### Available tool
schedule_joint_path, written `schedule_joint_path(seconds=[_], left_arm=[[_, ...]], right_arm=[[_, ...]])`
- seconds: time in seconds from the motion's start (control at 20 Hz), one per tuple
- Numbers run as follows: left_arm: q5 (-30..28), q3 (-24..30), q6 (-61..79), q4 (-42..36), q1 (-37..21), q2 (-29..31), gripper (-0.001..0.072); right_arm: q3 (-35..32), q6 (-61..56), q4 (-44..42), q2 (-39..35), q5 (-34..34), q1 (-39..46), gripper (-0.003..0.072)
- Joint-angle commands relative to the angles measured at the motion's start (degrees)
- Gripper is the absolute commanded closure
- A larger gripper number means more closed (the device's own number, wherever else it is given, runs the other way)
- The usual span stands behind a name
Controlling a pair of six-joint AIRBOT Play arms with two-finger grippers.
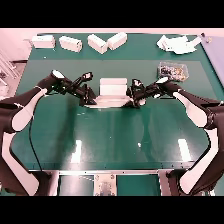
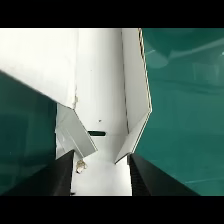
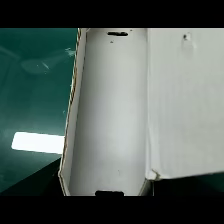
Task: Fold the box and place the chain.
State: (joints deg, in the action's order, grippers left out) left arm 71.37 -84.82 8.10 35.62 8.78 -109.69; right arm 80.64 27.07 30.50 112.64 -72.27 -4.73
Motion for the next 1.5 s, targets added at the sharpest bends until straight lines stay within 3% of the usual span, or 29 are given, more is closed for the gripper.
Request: schedule_joint_path(seconds=[0.0,0.3,0.35,0.4,0.45,1.3,1.35,1.4,1.45], left_arm=[[-0.4,0.0,1.5,-0.4,0.1,0.0,0.0312],[-0.6,0.0,2.9,-0.5,1.7,0.0,0.0314],[-1.0,0.0,2.9,-0.4,1.8,0.0,0.0346],[-1.1,0.0,2.9,-0.2,1.8,0.0,0.0445],[-1.2,0.0,2.9,-0.2,1.8,0.0,0.0461],[-4.8,0.0,5.2,-3.0,5.4,0.0,0.0458],[-4.8,0.0,6.0,-3.3,5.4,0.0,0.0397],[-4.9,0.0,5.9,-3.5,5.4,0.0,0.0218],[-4.9,0.0,5.9,-3.6,5.4,0.0,0.0149]], right_arm=[[0.0,0.0,0.0,0.0,0.0,0.0,0.0351],[0.0,0.0,0.0,0.0,0.0,0.0,0.0351],[0.0,0.0,0.0,0.0,0.0,0.0,0.0351],[0.0,0.0,0.0,0.0,0.0,0.0,0.0351],[0.0,0.0,0.0,0.0,0.0,0.0,0.0351],[0.0,0.0,0.0,0.0,0.0,0.0,0.0351],[0.0,0.0,0.0,0.0,0.0,0.0,0.0351],[0.0,0.0,0.0,0.0,0.0,0.0,0.0351],[0.0,0.0,0.0,0.0,0.0,0.0,0.0351]])
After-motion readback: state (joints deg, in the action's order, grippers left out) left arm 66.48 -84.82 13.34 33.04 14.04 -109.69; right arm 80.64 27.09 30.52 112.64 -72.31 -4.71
